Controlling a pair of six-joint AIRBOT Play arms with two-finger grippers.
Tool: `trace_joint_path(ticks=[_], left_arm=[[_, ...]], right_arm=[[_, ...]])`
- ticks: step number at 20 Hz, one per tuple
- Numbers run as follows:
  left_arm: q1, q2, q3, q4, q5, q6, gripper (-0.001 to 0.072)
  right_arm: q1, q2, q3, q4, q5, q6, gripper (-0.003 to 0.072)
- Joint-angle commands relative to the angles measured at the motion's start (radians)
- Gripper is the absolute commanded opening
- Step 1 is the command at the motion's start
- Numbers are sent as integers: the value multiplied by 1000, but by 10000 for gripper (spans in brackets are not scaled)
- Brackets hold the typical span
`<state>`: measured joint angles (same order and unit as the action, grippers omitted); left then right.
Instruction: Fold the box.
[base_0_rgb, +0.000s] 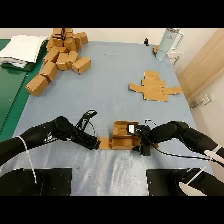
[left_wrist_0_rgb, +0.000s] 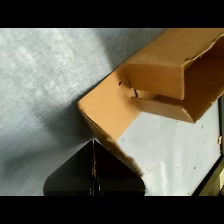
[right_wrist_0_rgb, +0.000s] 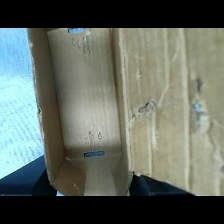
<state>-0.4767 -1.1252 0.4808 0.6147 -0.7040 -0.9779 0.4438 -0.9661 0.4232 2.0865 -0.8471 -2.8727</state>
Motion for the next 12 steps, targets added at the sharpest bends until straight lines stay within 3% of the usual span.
trace_joint_path(ticks=[1,8,9,10,12], left_arm=[[-37,-16,32,-32,32,33,13],[-41,-14,106,-33,-32,35,21],[-41,-14,113,-33,-27,25,281],[-41,-14,118,-34,-14,-11,483],[-41,-15,129,-33,-11,-45,351]], right_arm=[[0,0,0,0,0,0,500],[0,0,0,0,0,0,500],[0,0,0,0,0,0,500],[0,0,0,0,0,0,500],[0,0,0,0,0,0,500]])
